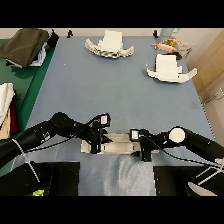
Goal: Fold the box.
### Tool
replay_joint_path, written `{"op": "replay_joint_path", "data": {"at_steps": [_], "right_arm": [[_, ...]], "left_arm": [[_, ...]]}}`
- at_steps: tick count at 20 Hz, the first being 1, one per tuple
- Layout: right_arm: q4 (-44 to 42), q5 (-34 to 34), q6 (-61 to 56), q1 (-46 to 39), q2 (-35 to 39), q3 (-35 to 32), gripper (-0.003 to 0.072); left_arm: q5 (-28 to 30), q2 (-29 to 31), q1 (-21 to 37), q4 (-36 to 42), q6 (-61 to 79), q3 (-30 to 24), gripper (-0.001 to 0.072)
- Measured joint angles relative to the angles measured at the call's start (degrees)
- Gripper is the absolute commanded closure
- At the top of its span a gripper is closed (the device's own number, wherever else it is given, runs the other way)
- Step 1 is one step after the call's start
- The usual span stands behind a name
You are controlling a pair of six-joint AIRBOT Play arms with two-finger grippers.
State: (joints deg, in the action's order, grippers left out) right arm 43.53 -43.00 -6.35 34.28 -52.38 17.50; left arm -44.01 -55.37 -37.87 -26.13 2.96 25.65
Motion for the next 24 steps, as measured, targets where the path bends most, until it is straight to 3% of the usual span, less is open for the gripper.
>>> {"op": "replay_joint_path", "data": {"at_steps": [18,19,20,21,24], "right_arm": [[0.2,0.0,0.0,0.0,0.0,0.0,0.0203],[0.2,0.0,0.0,0.0,0.0,0.0,0.0203],[0.2,-0.1,0.0,0.0,0.0,0.0,0.0203],[0.2,-0.4,0.0,0.0,0.0,0.0,0.0204],[0.2,-0.5,0.0,0.0,0.0,0.0,0.0203]], "left_arm": [[0.1,0.0,0.0,1.9,0.0,-0.1,0.0692],[0.2,0.0,0.0,2.0,0.0,-0.1,0.0666],[0.5,0.0,0.0,2.0,-0.1,-0.1,0.0411],[0.8,-0.2,-0.1,1.2,-0.6,-0.2,0.0218],[0.1,0.0,0.0,1.5,-3.2,-0.1,0.0229]]}}
